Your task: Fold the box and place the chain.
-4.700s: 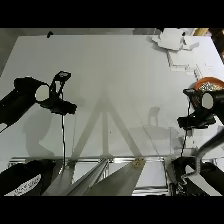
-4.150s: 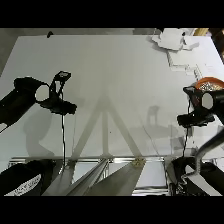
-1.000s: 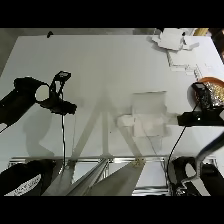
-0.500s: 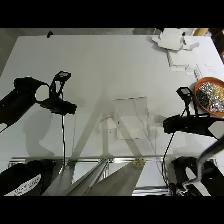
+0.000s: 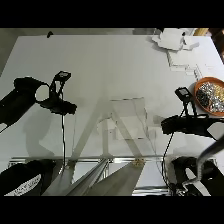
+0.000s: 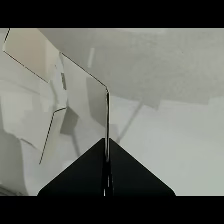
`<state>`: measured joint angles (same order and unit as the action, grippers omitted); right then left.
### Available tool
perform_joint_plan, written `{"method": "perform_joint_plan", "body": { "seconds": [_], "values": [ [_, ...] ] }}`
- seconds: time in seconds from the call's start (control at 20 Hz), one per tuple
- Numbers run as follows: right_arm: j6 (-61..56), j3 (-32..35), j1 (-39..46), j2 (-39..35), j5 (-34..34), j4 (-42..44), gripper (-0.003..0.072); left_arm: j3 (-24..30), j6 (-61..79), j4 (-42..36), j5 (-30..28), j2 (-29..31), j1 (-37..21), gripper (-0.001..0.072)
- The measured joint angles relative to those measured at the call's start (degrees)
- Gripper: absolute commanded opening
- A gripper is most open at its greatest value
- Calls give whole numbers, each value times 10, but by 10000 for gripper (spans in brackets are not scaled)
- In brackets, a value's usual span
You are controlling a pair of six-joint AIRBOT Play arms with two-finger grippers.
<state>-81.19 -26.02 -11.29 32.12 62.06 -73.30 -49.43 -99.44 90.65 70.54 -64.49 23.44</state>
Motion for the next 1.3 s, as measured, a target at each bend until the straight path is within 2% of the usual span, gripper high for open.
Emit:
{"method": "perform_joint_plan", "body": {
  "seconds": [0.9, 1.0, 1.05, 1.3],
  "values": [
    [0, 0, 0, 0, -2, 1, 19, 0, 0, 0, 0, 0, 0, 86],
    [0, 0, 0, 0, -1, 1, 19, 0, 0, 0, -2, 0, 0, 55],
    [0, 0, 0, 0, -1, 1, 19, 0, 0, 0, -11, 0, 0, 27],
    [0, 0, 0, 0, -1, 1, 19, 0, 3, -21, -94, -4, 2, 28]
  ]
}}
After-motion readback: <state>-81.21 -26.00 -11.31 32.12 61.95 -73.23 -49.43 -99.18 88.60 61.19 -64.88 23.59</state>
